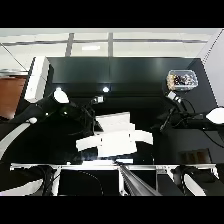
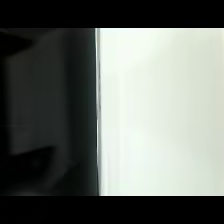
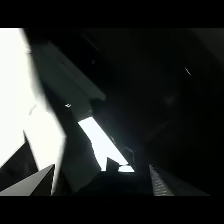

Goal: Fold the box and place the chain.

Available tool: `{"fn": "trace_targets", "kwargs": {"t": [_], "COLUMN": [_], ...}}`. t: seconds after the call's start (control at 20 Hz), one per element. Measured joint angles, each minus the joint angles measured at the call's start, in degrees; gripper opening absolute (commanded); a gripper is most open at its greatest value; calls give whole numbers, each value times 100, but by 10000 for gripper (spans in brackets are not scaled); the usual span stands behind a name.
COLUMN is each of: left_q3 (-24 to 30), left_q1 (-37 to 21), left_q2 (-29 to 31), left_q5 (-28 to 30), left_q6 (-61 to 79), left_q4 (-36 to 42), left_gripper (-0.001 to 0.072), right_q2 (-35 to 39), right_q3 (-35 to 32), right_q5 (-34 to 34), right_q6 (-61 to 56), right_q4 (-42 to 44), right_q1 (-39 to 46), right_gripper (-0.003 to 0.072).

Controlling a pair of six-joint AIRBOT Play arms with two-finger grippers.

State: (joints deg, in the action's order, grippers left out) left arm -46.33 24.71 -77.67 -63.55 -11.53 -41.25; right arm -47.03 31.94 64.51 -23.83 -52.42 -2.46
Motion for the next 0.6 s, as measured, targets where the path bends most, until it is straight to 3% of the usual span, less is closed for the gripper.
{"fn": "trace_targets", "kwargs": {"t": [0.25,0.6], "left_q3": [269,317], "left_q1": [332,417], "left_q2": [33,-63], "left_q5": [780,1025], "left_q6": [627,817], "left_q4": [-133,-146], "left_gripper": [31,31], "right_q2": [-7,-160], "right_q3": [0,-428], "right_q5": [-372,-933], "right_q6": [682,1263], "right_q4": [-35,-127], "right_q1": [-922,-1764], "right_gripper": [703,703]}}
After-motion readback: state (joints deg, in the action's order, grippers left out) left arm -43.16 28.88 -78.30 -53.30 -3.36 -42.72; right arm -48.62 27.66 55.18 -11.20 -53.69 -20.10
